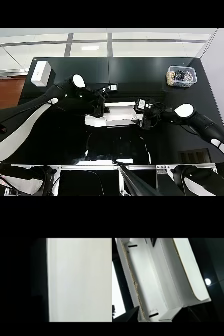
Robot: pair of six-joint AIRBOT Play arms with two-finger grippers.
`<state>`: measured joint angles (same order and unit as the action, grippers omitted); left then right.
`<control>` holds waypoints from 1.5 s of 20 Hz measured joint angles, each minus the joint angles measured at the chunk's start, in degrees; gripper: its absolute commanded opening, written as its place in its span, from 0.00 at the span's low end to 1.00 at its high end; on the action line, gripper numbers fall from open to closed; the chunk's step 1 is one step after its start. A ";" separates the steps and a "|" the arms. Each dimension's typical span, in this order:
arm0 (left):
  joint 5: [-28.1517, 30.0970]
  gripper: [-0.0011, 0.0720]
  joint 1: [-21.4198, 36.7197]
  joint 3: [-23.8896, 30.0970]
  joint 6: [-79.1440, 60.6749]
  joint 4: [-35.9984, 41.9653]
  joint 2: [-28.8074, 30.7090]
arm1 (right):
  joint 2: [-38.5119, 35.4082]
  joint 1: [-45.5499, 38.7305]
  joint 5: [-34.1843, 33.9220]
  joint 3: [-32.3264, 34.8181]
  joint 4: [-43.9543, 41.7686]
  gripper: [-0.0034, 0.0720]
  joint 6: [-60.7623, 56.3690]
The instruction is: Fold the box and place the chain.
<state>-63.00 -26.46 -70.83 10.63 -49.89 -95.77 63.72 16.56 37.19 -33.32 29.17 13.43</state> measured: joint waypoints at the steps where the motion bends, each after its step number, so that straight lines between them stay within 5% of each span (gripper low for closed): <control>1: -0.20 0.05 0.00 0.00 -0.02 0.02 0.00 | 0.76 -0.42 0.59 0.00 -1.11 0.98 1.03; 11: -0.68 0.05 0.00 0.00 -0.11 0.00 0.00 | 6.86 -2.54 6.91 -0.15 -10.34 0.98 9.84; 30: -1.05 0.04 -1.01 0.02 -2.73 -0.63 0.85 | 7.15 -4.85 10.32 -2.38 -6.36 0.98 10.80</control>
<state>-64.05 -27.46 -70.81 7.90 -50.52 -94.91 70.87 11.70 47.51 -35.70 22.81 24.23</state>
